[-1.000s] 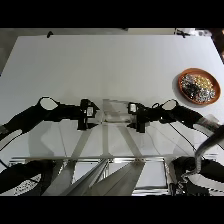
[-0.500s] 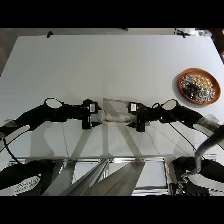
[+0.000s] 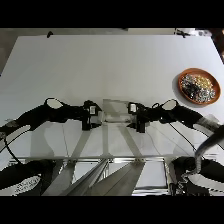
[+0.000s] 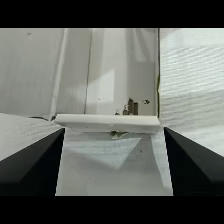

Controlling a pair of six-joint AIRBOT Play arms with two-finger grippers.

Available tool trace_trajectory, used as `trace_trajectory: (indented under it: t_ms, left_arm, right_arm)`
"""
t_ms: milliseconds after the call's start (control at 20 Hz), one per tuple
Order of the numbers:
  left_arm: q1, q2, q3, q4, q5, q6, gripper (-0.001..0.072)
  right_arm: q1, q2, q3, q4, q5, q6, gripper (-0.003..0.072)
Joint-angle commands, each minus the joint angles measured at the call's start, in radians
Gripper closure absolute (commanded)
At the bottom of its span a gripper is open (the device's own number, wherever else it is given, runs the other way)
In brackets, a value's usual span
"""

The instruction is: Fold the box and place the chain.

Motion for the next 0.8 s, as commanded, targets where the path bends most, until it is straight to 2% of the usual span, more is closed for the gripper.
trace_trajectory:
  t_ms: [0,350,750]
  left_arm:
    - [-0.001,0.0,0.0,0.007,-0.005,0.014,0.0009]
    - [-0.05,-0.02,0.0,-0.09,0.034,0.072,0.0009]
    - [-0.051,-0.029,0.0,-0.081,0.005,-0.011,0.0013]
  right_arm:
    - [0.0,0.0,0.001,0.001,-0.003,0.0,0.0241]
    - [0.0,0.0,0.001,0.001,-0.003,0.001,0.0241]
    - [0.0,0.0,0.001,0.001,-0.003,0.001,0.0241]
